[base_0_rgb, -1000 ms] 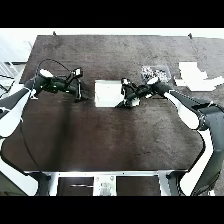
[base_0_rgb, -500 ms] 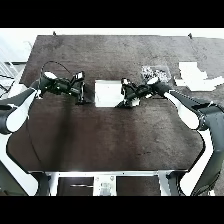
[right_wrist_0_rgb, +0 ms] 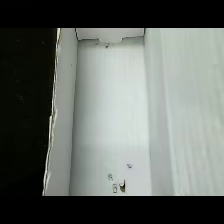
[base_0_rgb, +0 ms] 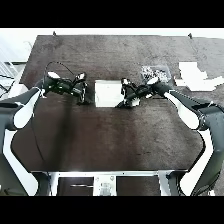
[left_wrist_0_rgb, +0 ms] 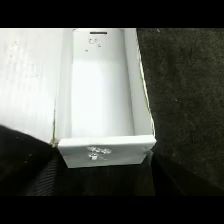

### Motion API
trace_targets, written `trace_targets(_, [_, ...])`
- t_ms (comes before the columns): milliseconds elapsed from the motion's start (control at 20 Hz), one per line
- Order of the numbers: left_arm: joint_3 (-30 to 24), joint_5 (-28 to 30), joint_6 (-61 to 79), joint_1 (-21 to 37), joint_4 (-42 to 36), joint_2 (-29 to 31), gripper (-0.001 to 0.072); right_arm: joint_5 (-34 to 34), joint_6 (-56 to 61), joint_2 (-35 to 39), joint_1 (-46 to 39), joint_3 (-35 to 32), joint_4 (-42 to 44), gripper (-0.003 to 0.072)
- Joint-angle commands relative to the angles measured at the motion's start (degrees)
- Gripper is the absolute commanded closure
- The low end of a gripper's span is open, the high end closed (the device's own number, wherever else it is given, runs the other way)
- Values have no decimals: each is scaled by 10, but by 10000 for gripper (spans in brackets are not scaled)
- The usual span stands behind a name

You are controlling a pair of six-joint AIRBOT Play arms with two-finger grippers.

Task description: Fold the box and place the chain.

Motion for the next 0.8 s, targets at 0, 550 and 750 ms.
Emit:
trace_targets(0, [3,0,5,-8,2,-10,59,0,0,0,0,0,0,108])
trace_targets(550, [5,47,22,-45,4,-18,60,0,0,0,0,0,0,108])
trace_targets(750, [5,64,22,-49,0,-20,60,0,0,0,0,0,1,108])
